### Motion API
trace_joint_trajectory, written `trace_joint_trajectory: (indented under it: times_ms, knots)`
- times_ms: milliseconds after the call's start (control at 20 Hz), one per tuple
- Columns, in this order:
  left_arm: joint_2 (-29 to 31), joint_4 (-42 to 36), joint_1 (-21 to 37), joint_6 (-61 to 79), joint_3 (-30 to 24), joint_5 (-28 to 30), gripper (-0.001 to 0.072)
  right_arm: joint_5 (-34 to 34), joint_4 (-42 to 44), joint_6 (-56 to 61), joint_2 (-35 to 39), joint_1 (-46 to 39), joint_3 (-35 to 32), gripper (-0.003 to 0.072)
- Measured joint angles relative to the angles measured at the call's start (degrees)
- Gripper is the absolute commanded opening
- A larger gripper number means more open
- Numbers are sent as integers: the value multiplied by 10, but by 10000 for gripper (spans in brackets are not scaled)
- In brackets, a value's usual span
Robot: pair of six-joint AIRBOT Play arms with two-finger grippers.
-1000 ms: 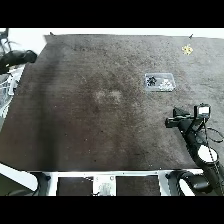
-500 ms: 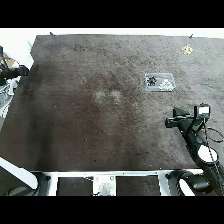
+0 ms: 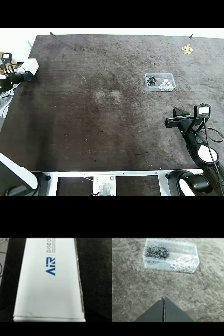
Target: Fold the box and place the chain.
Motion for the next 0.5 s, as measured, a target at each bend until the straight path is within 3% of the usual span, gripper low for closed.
trace_joint_trajectory:
  times_ms: [50,100,150,300,350,500]
  knots:
    - [-2,-4,0,5,0,4,68,0,0,0,0,0,0,4]
    - [-4,-6,0,7,0,7,356,0,0,0,0,0,0,4]
    - [-5,-9,0,10,0,10,565,0,0,0,0,0,0,4]
    - [-7,-10,0,12,0,14,572,0,0,0,0,0,0,4]
    - [-7,-12,0,13,0,16,720,0,0,0,0,0,0,4]
    - [-2,-14,0,14,0,14,711,0,0,0,0,0,0,4]
